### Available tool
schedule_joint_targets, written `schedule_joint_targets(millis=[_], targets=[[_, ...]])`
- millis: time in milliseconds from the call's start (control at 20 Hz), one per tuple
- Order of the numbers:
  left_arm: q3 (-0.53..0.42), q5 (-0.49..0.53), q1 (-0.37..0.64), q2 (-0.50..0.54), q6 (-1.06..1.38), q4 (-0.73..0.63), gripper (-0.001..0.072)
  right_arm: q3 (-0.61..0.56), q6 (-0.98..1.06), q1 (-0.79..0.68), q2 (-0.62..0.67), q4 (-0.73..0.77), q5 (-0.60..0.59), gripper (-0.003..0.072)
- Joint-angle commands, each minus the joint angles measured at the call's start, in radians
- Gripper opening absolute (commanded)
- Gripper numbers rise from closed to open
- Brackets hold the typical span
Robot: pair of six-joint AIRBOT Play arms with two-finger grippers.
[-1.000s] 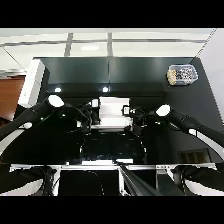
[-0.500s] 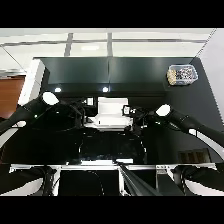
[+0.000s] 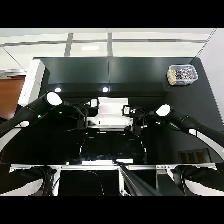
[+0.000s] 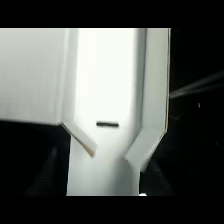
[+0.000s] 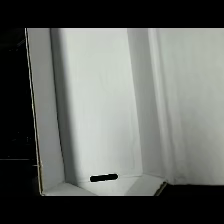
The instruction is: Fold the box and place the chain.
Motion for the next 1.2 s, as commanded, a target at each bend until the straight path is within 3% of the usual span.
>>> schedule_joint_targets(millis=[0,50,650,700,800,850,900,950,1000,1050,1100,1150], targets=[[0.001,0.007,-0.027,-0.009,0.009,-0.055,0.0249,0.000,0.000,0.000,0.000,0.000,0.000,0.0403],[0.001,0.008,-0.027,-0.009,0.009,-0.055,0.0220,0.000,0.000,0.000,0.000,0.000,0.000,0.0404],[0.001,0.008,-0.045,-0.081,0.008,-0.182,0.0218,0.000,0.000,0.000,0.000,0.000,0.000,0.0403],[0.001,0.008,-0.045,-0.082,0.009,-0.182,0.0133,0.000,0.000,0.001,0.001,0.000,0.000,0.0404],[0.001,0.006,-0.045,-0.082,0.008,-0.182,0.0106,0.000,0.000,0.000,0.000,0.000,0.000,0.0404],[0.001,0.003,-0.045,-0.082,0.008,-0.182,0.0031,0.000,0.000,0.000,0.000,0.000,0.000,0.0403],[0.001,0.003,-0.045,-0.082,0.003,-0.182,0.0029,0.000,0.000,0.000,0.000,0.000,0.000,0.0403],[0.001,0.002,-0.045,-0.082,0.000,-0.185,0.0039,0.000,0.000,0.000,0.000,0.000,0.000,0.0403],[0.001,0.002,-0.045,-0.082,0.000,-0.192,0.0182,0.000,0.000,0.000,0.001,0.000,0.000,0.0403],[0.001,0.003,-0.045,-0.082,-0.001,-0.200,0.0370,0.000,0.000,0.001,0.000,0.000,0.000,0.0404],[0.002,0.003,-0.045,-0.081,-0.012,-0.200,0.0242,0.000,0.000,0.000,0.000,0.000,0.000,0.0403],[0.007,0.000,-0.045,-0.081,-0.016,-0.176,0.0039,0.000,0.000,0.000,0.001,0.000,0.000,0.0404]])
